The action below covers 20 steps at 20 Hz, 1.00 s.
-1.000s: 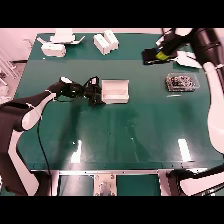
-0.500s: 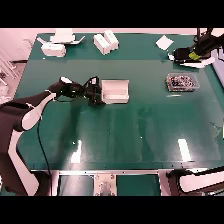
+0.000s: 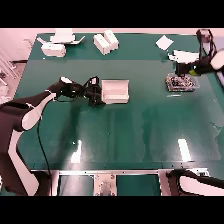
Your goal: Fold the box and place the chain.
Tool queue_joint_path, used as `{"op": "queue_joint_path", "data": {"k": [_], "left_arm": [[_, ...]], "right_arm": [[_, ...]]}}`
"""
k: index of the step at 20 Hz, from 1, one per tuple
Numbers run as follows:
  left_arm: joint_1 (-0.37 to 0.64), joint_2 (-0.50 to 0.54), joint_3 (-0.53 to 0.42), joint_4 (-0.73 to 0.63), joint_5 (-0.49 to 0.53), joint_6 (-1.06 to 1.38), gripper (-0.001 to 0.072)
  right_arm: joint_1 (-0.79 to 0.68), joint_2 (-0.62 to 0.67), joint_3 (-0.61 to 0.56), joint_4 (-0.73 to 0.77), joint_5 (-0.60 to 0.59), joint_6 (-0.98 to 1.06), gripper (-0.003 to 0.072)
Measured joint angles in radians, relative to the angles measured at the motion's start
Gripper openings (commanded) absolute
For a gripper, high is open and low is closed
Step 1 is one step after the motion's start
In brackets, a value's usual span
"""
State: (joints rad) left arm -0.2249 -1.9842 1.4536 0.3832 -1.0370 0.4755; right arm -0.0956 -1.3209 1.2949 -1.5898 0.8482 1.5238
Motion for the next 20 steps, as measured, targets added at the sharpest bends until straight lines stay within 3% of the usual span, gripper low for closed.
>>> {"op": "queue_joint_path", "data": {"k": [4,8,13,20], "left_arm": [[0.0,0.0,0.0,0.0,0.0,0.0,0.0517],[0.0,0.0,0.0,0.0,0.0,0.0,0.0517],[0.0,0.0,0.0,0.0,0.0,0.0,0.0517],[0.0,0.0,0.0,-0.001,0.0,0.0,0.0517]], "right_arm": [[-0.084,0.026,-0.164,0.005,-0.195,-0.003,0.0469],[-0.15,-0.009,-0.214,0.049,-0.274,-0.002,0.0471],[-0.169,-0.112,-0.187,0.125,-0.307,-0.042,0.0471],[-0.168,-0.256,-0.052,0.211,-0.279,-0.114,0.0471]]}}
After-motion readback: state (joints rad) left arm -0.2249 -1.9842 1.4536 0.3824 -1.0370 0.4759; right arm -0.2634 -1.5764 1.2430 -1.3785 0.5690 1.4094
